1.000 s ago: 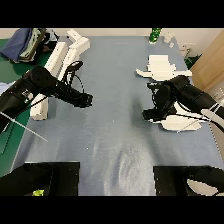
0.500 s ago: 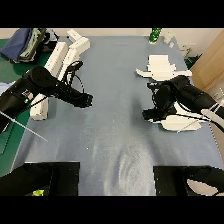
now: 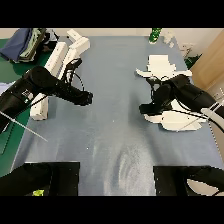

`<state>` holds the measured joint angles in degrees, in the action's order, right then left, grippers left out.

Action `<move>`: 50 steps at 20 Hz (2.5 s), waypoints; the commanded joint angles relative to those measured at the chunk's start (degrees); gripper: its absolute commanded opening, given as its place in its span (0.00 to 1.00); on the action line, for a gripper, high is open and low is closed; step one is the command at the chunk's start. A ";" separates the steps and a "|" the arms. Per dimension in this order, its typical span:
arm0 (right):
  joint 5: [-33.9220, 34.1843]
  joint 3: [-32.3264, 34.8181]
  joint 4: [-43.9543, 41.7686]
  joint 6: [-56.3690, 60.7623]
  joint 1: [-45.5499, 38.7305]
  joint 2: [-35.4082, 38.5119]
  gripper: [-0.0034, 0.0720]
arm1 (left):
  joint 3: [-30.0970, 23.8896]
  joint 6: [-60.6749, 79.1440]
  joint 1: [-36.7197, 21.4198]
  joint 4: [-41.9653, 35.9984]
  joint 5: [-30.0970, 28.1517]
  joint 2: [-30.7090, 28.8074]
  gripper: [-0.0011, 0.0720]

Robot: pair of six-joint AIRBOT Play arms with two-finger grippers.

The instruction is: Fold the box.

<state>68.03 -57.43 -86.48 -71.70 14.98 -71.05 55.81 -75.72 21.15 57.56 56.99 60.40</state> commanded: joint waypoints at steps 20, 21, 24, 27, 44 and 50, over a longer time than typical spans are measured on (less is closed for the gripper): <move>23.15 -28.59 -32.15 -44.39 -78.53 -33.81 0.45 | 0.02 -2.32 -0.04 -17.09 -7.87 3.32 0.82; 23.17 -28.85 -32.41 -44.44 -78.42 -34.88 0.45 | 0.02 -2.32 -0.04 -17.59 -7.65 3.74 0.82; 24.98 -30.47 -32.61 -44.35 -78.44 -37.24 0.45 | 0.02 -2.32 -0.04 -18.23 -7.23 4.31 0.82; 27.02 -30.45 -34.42 -45.46 -78.44 -37.92 0.44 | 0.02 -2.32 -0.04 -19.08 -7.02 4.31 0.82; 26.12 -22.49 -54.42 -51.39 -59.41 -32.26 0.05 | 0.04 -0.07 -0.17 -18.99 -8.61 4.26 0.82; 7.91 6.40 -55.82 -50.62 -46.18 -10.29 0.04 | 0.20 3.08 -2.36 -18.80 0.74 3.96 0.82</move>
<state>84.73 -63.02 -140.81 -123.00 -36.71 -90.76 55.94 -74.59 19.92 38.68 52.34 64.60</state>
